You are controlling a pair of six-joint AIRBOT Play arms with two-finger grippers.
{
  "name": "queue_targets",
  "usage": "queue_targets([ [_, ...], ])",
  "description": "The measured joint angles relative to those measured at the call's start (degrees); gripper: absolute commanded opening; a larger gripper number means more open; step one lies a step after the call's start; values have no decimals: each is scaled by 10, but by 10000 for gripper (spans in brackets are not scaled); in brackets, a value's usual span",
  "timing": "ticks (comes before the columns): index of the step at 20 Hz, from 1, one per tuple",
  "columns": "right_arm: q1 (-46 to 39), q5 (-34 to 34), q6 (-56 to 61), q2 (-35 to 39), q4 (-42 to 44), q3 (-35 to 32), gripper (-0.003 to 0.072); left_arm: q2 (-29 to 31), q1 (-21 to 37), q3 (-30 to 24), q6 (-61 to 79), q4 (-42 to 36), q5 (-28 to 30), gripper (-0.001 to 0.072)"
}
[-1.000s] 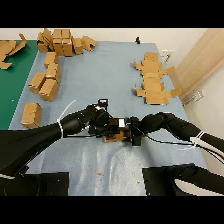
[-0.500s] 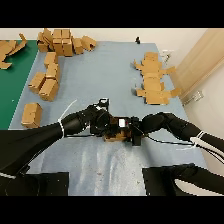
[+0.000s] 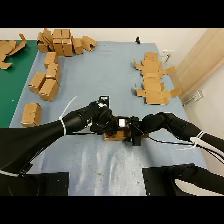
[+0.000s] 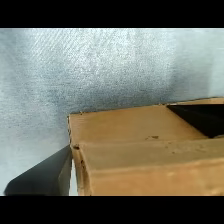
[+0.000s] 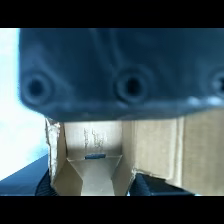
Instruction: Fold the box.
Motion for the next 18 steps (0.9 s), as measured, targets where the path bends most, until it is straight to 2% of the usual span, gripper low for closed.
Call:
queue_targets([
  [4, 0, 0, -1, -1, 0, 0, 499, -21, -3, 25, -8, 16, -42, 402],
  [10, 0, 0, 0, -1, 0, 0, 499, -35, -5, 33, -12, 27, -94, 400],
  [18, 0, 0, 0, -1, 0, 0, 499, -38, -5, 35, -12, 42, -82, 398],
])
